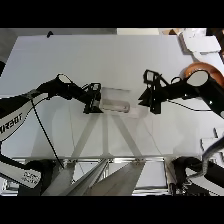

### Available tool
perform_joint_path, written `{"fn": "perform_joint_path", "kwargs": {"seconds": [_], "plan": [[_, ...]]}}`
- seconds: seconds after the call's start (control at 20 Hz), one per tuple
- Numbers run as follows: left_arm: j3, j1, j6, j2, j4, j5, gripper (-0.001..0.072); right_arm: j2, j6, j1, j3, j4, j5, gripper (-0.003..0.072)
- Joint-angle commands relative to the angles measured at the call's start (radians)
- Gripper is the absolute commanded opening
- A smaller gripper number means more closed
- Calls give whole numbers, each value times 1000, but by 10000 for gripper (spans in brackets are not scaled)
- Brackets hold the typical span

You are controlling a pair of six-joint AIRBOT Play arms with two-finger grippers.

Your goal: Fold the box and place the chain.

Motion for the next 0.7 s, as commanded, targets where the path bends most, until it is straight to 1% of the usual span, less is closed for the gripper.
{"fn": "perform_joint_path", "kwargs": {"seconds": [0.0,0.1,0.2,0.35,0.45,0.6,0.65], "plan": [[0,0,0,0,0,0,255,56,-121,47,-113,-60,-105,279],[0,0,0,0,0,0,255,57,-209,47,-184,-53,-203,317],[0,0,0,0,0,0,255,43,-286,47,-222,26,-275,317],[0,0,0,0,0,0,255,-12,-416,47,-222,186,-308,315],[0,0,0,0,0,0,255,-66,-518,48,-222,282,-305,315],[0,0,0,0,0,0,255,-127,-565,48,-222,343,-286,312],[0,0,0,0,0,0,255,-137,-565,48,-222,343,-277,298]]}}
